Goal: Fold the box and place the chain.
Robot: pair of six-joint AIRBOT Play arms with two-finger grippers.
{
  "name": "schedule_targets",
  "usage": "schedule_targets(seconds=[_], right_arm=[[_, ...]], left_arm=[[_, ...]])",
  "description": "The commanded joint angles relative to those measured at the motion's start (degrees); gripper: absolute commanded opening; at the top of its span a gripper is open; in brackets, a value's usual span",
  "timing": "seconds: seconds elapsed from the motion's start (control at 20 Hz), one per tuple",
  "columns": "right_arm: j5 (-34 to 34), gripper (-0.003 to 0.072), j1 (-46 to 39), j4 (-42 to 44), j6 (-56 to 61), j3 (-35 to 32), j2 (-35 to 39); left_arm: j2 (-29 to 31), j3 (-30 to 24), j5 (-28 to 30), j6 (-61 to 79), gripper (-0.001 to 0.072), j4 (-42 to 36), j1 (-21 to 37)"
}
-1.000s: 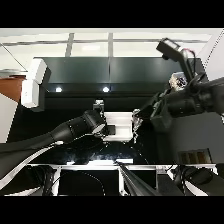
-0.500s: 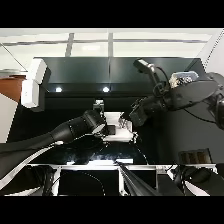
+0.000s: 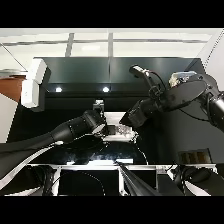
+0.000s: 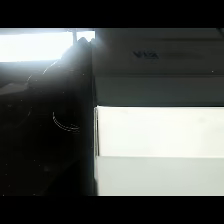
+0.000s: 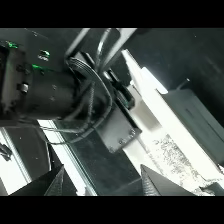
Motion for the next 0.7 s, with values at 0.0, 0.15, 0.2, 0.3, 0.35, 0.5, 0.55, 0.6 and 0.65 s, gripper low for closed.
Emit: schedule_targets(seconds=[0.0, 0.15, 0.2, 0.3, 0.35, 0.5, 0.55, 0.6, 0.65], right_arm=[[-5.2, 0.0552, -6.4, -1.6, -0.9, 0.0, 0.7], [-10.7, 0.0552, -19.5, -4.8, -7.1, -0.3, 2.8], [-10.2, 0.0552, -24.0, -4.7, -9.8, -1.3, 3.3], [-4.7, 0.0553, -30.8, -3.8, -14.2, -4.8, 3.5], [-0.4, 0.0554, -32.5, -3.9, -17.4, -7.3, 3.4], [8.2, 0.072, -31.2, -3.6, -30.0, -14.0, 2.9], [10.1, 0.072, -29.3, -3.5, -33.5, -15.7, 2.6], [10.6, 0.0719, -27.2, -3.6, -36.6, -16.8, 2.1], [10.5, 0.0717, -24.7, -3.6, -40.3, -17.9, 1.3]], left_arm=[[0.0, 0.0, -0.1, 0.0, 0.0032, 0.0, 0.0], [0.0, 0.0, -0.1, 0.0, 0.0032, 0.0, 0.0], [0.0, 0.0, -0.3, 0.0, 0.0032, 0.0, 0.0], [0.0, 0.0, -0.5, 0.0, 0.0032, 0.0, 0.0], [0.0, 0.0, -0.5, 0.0, 0.0033, -0.2, 0.0], [0.0, 0.0, -0.4, 0.0, 0.0032, -0.2, 0.0], [0.0, 0.0, -0.4, 0.0, 0.0032, -0.2, 0.0], [0.0, 0.0, -0.4, 0.0, 0.0032, -0.2, 0.0], [0.0, 0.0, -0.1, 0.0, 0.0032, -0.2, 0.0]])
